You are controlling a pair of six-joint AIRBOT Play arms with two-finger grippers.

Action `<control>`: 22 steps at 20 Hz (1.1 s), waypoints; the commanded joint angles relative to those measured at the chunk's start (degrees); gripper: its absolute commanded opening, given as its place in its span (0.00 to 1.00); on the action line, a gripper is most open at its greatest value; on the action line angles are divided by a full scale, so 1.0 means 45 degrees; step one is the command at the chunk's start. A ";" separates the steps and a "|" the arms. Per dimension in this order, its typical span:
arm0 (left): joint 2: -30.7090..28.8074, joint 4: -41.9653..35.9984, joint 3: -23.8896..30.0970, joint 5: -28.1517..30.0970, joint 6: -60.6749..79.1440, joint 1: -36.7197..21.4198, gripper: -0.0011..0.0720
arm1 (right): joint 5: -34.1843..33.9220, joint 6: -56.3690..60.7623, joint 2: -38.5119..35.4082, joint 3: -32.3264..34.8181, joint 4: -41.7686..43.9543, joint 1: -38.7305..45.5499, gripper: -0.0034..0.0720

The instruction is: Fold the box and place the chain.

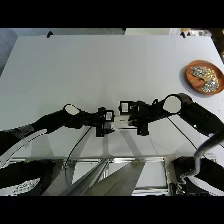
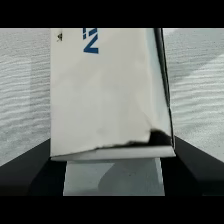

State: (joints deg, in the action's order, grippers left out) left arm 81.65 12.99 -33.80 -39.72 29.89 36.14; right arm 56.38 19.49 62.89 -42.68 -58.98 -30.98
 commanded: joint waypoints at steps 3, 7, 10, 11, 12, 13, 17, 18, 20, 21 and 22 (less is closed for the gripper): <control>-0.0010 0.0019 -0.0005 -0.0039 0.0019 0.0005 0.30 | 0.0005 0.0325 -0.0010 -0.0010 -0.0121 0.0010 0.18; -0.0010 0.0019 -0.0005 -0.0034 0.0024 0.0005 0.30 | 0.0219 0.0340 -0.0005 0.0000 0.0175 0.0005 0.21; -0.0010 0.0024 -0.0005 -0.0034 0.0019 0.0005 0.30 | 0.0219 0.0335 -0.0005 0.0005 0.0607 0.0005 0.21; -0.0010 0.0019 -0.0005 -0.0039 0.0019 0.0005 0.30 | 0.0214 0.0335 -0.0005 0.0019 0.0627 0.0005 0.21; -0.0010 0.0024 -0.0005 -0.0039 0.0024 0.0005 0.30 | 0.0189 0.0335 -0.0005 0.0073 0.0622 0.0005 0.21; -0.0010 0.0019 -0.0005 -0.0034 0.0019 0.0005 0.30 | 0.0141 0.0335 0.0000 0.0175 0.0636 0.0005 0.21; -0.0010 0.0019 -0.0005 -0.0034 0.0019 0.0005 0.30 | -0.0005 0.0335 0.0005 0.0525 0.0918 0.0005 0.21; -0.0010 0.0024 -0.0005 -0.0039 0.0019 0.0005 0.30 | -0.0024 0.0335 0.0005 0.0588 0.0937 0.0005 0.21; -0.0010 0.0024 -0.0005 -0.0034 0.0019 0.0005 0.30 | -0.0019 0.0335 0.0005 0.0733 0.0937 0.0005 0.30; -0.0010 0.0019 -0.0005 -0.0034 0.0024 0.0005 0.30 | 0.0015 0.0335 0.0005 0.0763 0.0933 0.0005 0.32; -0.0010 0.0019 -0.0005 -0.0034 0.0019 0.0005 0.30 | 0.0015 0.0335 -0.0010 0.0763 0.0981 0.0005 0.32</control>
